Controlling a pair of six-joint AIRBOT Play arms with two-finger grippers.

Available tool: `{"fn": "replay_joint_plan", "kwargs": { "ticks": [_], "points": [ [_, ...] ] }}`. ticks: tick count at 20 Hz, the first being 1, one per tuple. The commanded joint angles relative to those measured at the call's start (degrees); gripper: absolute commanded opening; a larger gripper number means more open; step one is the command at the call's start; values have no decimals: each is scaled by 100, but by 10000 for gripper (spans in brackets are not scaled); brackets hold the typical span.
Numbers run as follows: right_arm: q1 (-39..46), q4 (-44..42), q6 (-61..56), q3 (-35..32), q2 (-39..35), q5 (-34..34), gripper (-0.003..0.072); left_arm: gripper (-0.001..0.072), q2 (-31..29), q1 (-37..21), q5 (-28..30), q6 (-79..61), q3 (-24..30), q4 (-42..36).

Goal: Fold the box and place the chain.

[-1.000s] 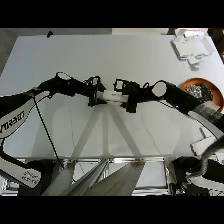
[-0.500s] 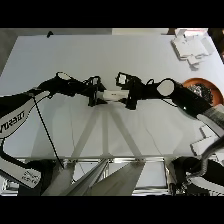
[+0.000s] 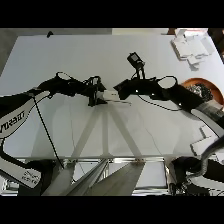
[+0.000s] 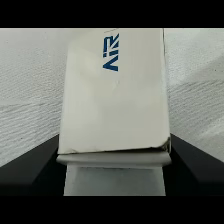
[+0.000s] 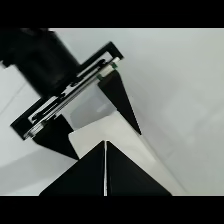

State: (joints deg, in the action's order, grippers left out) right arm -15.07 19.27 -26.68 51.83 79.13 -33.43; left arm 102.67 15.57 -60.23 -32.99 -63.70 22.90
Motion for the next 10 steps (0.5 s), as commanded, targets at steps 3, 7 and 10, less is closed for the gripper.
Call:
{"fn": "replay_joint_plan", "kwargs": {
  "ticks": [3, 7, 10],
  "points": [
    [-170, 420, -1381, 7, 437, -4, 9, 377, -2, 0, 2, 0, -4, 2],
    [-188, 1567, -2245, 7, 588, -28, 9, 377, -2, 0, 2, 0, -4, 2],
    [-188, 1698, -2326, 7, 588, -87, 9, 377, -2, 0, 2, 0, -4, 0]
  ]
}}
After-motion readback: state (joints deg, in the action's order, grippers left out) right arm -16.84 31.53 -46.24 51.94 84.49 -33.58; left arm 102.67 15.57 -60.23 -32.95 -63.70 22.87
